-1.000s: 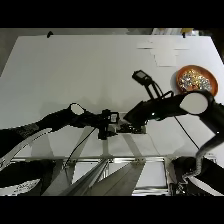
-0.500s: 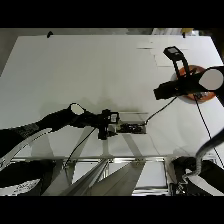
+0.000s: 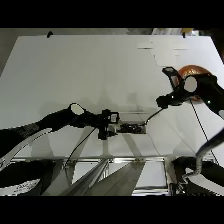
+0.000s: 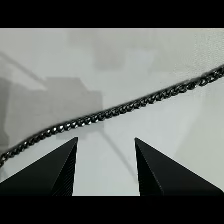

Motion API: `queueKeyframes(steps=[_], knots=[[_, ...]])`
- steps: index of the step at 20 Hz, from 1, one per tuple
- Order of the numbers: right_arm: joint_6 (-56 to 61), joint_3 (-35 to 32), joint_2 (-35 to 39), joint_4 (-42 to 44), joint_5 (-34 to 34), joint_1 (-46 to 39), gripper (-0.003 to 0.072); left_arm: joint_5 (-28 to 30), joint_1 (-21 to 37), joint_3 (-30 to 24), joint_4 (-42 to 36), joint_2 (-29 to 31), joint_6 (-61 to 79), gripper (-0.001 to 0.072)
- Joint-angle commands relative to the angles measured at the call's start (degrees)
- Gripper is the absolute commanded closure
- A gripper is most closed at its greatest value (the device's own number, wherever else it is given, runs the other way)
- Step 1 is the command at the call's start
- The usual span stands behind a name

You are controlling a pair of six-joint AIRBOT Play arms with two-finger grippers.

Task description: Fold the box and place the chain.

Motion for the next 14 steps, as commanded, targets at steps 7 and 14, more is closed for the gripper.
queueKeyframes(steps=[7, 14], knots=[[3.1, -2.6, -5.0, -0.9, -5.0, -0.1, 0.0329, 0.0, 0.0, 0.0, 0.0, 0.0, 0.0, 0.0502], [4.4, -2.6, -6.9, -1.1, -5.6, -0.1, 0.0377, 0.0, 0.0, 0.0, 0.0, 0.0, 0.0, 0.0502]])
